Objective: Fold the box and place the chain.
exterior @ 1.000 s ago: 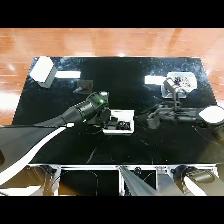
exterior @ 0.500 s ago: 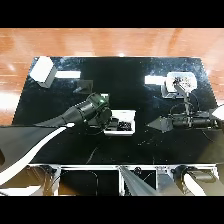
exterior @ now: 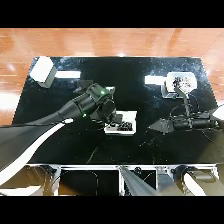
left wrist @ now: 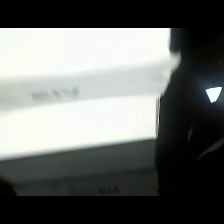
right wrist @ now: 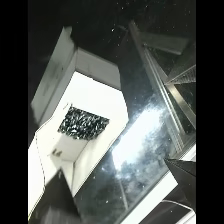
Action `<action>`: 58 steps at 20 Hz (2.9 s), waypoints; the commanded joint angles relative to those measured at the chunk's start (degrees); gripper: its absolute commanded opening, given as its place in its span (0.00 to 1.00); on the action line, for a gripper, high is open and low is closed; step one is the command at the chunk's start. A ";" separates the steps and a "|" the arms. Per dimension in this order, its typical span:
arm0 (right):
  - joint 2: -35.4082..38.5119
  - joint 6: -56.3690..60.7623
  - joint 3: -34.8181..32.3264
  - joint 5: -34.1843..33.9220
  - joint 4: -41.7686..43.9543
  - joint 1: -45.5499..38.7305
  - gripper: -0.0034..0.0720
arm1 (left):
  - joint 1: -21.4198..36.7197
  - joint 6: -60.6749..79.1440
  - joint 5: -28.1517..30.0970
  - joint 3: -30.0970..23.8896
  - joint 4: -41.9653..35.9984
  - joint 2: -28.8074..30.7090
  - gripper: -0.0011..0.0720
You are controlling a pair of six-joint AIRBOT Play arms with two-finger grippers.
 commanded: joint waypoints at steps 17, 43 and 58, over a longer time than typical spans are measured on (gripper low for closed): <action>-33.44 10.05 42.93 -3.21 -5.40 14.34 0.76 | 18.93 15.02 -12.15 -40.83 -8.87 47.78 0.62; -38.10 -3.98 46.60 10.69 -27.91 32.61 0.76 | 18.93 16.98 -17.11 -42.45 -11.39 46.40 0.62; -38.23 -3.96 44.96 1.99 -37.42 41.11 0.99 | 18.93 18.10 -20.59 -42.45 -11.50 44.00 0.62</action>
